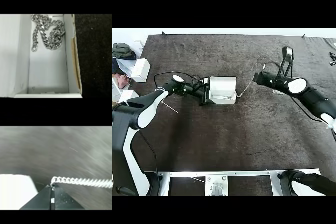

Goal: Fold the box and place the chain.

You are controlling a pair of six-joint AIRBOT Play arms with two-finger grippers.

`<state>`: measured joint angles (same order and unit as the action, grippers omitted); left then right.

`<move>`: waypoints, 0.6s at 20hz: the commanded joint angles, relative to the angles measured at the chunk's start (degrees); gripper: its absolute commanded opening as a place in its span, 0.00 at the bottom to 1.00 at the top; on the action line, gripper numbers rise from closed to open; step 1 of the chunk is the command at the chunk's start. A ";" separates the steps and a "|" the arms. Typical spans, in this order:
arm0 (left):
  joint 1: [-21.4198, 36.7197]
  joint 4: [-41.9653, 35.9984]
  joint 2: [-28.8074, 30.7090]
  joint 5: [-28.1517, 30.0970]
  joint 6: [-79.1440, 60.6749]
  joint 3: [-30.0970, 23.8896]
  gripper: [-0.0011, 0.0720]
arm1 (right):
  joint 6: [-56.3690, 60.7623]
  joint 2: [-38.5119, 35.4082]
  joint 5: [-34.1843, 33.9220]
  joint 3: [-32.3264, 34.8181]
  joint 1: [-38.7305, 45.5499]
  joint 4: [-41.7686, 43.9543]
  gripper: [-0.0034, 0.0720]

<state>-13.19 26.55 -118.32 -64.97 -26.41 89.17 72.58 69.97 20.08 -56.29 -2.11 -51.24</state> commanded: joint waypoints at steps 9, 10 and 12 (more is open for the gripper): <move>0.02 0.02 0.04 0.00 0.00 0.00 0.47 | -1.01 -3.50 -5.53 -7.37 -17.05 0.09 0.02; 0.02 0.02 0.04 0.00 0.00 0.00 0.47 | -1.03 -1.95 -5.51 -7.37 -17.88 0.04 0.02; 0.02 0.02 0.04 0.00 0.00 0.00 0.47 | -0.96 1.51 -5.07 -7.37 -18.40 0.09 0.02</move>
